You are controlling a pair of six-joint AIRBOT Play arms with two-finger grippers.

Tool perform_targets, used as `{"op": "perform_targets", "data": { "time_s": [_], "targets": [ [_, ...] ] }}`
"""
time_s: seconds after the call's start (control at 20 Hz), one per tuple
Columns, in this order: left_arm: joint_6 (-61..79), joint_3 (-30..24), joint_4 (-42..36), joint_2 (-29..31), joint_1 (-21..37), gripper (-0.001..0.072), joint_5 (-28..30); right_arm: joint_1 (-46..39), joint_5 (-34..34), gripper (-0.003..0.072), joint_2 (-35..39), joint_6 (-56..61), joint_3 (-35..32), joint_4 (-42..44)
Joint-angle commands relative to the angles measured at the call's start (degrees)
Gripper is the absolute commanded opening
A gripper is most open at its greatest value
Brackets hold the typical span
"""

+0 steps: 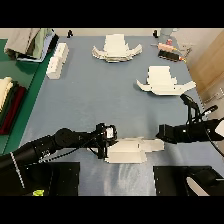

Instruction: Fold the box.

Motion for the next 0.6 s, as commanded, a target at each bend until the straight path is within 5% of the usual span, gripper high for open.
{"op": "perform_targets", "data": {
  "time_s": [0.0,0.3,0.5,0.55],
  "targets": [
    [0.00,0.00,0.04,0.02,-0.02,0.0016,-0.02,3.61,6.14,0.0004,4.17,-5.42,-1.62,0.17],
    [0.00,0.00,0.04,0.04,0.00,0.0016,1.27,21.03,0.39,0.0004,6.32,-22.73,-5.75,3.48],
    [0.00,0.00,0.04,0.04,-0.02,0.0015,1.09,36.94,-5.77,0.0010,5.29,-27.43,-6.88,-1.62],
    [0.00,0.00,0.07,0.02,-0.02,0.0015,1.07,40.48,-7.52,0.0171,4.66,-30.08,-7.15,-4.66]
  ]
}}
